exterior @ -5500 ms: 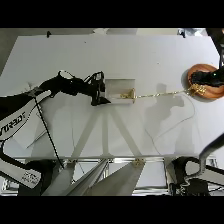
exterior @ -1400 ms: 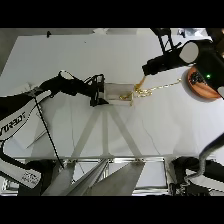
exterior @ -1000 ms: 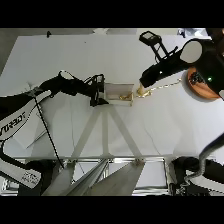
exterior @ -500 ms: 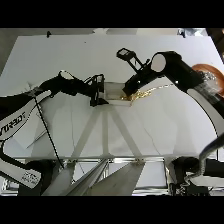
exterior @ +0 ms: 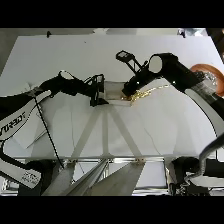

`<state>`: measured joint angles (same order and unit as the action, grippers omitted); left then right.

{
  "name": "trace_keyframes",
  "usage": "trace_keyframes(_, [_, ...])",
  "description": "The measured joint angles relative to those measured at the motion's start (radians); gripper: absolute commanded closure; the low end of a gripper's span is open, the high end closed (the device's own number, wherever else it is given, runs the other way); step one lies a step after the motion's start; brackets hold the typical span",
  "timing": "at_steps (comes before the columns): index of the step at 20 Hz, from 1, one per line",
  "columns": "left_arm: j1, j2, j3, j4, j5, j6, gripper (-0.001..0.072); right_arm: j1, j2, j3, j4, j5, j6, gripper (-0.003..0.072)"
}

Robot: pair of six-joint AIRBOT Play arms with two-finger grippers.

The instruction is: Fold the box and place the chain.

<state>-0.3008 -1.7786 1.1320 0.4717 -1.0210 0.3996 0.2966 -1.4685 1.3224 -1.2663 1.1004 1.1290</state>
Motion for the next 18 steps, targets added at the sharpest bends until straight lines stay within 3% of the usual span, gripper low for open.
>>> trace_keyframes(2, [0.000, 0.000, 0.000, 0.000, 0.000, 0.000, 0.0383, -0.001, 0.047, 0.000, -0.027, 0.027, -0.036, 0.0313])
trace_keyframes(5, [0.000, 0.000, 0.000, 0.000, 0.000, 0.000, 0.0383, -0.002, 0.099, 0.000, -0.100, 0.076, -0.126, 0.0248])
trace_keyframes(9, [0.000, 0.000, 0.000, 0.000, 0.000, 0.000, 0.0383, -0.027, 0.111, 0.000, -0.171, 0.129, -0.295, 0.0247])
trace_keyframes(10, [0.000, 0.000, 0.000, 0.000, 0.000, 0.000, 0.0383, -0.047, 0.103, -0.002, -0.165, 0.132, -0.343, 0.0207])
trace_keyframes(11, [0.000, 0.000, 0.000, 0.000, 0.000, 0.000, 0.0383, -0.069, 0.093, -0.002, -0.150, 0.132, -0.388, 0.0121])
trace_keyframes(12, [0.000, 0.000, 0.000, 0.000, 0.000, 0.000, 0.0383, -0.095, 0.079, -0.005, -0.128, 0.127, -0.441, 0.0101])
trace_keyframes(18, [0.000, 0.000, 0.000, 0.000, 0.000, 0.000, 0.0383, -0.212, -0.068, -0.024, -0.037, 0.026, -0.691, 0.0101])
